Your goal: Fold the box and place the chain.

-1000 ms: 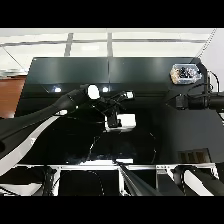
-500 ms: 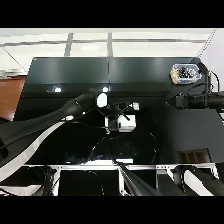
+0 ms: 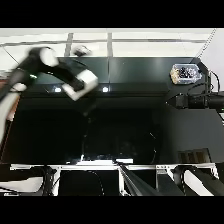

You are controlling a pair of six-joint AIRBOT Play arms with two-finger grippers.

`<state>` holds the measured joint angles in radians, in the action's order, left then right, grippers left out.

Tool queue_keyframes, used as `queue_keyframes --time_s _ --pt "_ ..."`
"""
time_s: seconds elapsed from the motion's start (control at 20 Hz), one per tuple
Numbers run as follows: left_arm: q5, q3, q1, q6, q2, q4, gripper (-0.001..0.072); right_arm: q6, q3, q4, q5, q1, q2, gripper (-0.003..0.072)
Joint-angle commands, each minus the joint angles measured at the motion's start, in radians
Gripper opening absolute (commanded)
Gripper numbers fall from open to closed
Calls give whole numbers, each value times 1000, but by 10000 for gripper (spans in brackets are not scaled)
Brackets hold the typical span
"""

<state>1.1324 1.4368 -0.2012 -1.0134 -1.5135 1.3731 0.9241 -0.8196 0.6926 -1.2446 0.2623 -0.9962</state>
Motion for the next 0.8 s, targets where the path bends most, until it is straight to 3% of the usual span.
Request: queue_keyframes --time_s 0.0,0.15,0.25,0.45,0.75 --pt "-102 21 322 -123 -6 -102 221 13 0 -1 3 0 0 19" --pt "-171 63 494 -113 -82 -173 222 30 0 -2 4 0 0 19" --pt "-168 127 546 -78 -168 -168 245 34 0 -1 8 0 0 19" --pt "-159 300 549 -76 -356 2 247 64 0 -1 19 0 0 19" --pt "-160 502 520 -75 -519 3 249 79 0 -1 85 -1 0 19"
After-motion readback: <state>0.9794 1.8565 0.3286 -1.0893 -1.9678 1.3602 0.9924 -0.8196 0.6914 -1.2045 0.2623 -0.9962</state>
